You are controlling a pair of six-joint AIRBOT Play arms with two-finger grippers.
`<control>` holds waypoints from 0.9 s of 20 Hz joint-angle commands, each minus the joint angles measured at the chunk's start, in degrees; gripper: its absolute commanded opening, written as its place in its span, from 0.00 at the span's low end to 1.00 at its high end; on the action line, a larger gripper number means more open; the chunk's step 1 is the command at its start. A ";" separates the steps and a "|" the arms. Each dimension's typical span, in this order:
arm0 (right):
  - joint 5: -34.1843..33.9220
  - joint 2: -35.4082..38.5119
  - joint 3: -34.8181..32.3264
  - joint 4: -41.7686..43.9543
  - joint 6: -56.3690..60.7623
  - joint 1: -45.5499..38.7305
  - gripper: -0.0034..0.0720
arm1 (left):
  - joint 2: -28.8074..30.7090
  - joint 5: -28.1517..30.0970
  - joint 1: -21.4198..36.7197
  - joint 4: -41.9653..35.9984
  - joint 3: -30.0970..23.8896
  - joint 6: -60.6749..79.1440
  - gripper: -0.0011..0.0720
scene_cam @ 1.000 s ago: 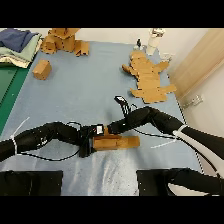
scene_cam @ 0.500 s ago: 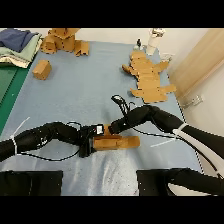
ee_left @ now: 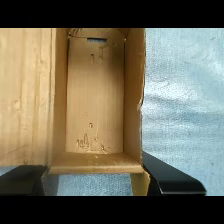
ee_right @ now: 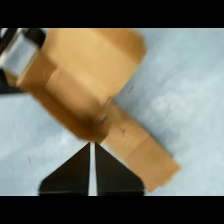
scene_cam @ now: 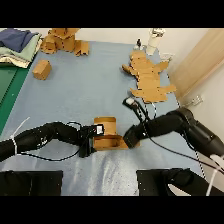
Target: Fold the box.
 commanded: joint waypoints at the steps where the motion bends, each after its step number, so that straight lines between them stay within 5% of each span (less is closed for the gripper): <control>1: -4.37 4.46 -6.08 -1.70 -13.51 2.16 0.62 | -0.02 0.00 0.00 0.02 -0.02 0.00 0.83; 2: -1.49 4.22 -7.56 -2.71 -18.10 2.29 0.85 | -0.02 0.00 0.00 0.02 -0.02 0.00 0.82; 3: 2.67 3.54 -8.70 -4.00 -22.80 2.32 0.89 | -0.02 0.00 0.00 0.02 -0.02 0.00 0.82; 8: 21.90 -2.58 -9.64 -8.13 -34.38 2.34 0.89 | -0.02 0.00 0.00 0.02 -0.02 0.00 0.82; 13: 24.11 -4.85 -9.57 -1.14 -41.09 3.26 0.89 | -0.02 0.02 0.00 0.02 -0.02 0.00 0.82; 14: 23.91 -4.76 -9.57 -0.90 -41.09 4.02 0.79 | -0.02 -0.02 0.00 0.02 -0.02 0.00 0.83; 16: 23.08 -4.76 -9.60 -0.57 -41.07 5.95 0.44 | -0.02 0.00 0.00 0.02 -0.02 0.00 0.82; 18: 23.17 -4.81 -9.60 -0.28 -41.07 8.04 0.30 | -0.02 0.00 0.00 0.02 -0.02 0.00 0.82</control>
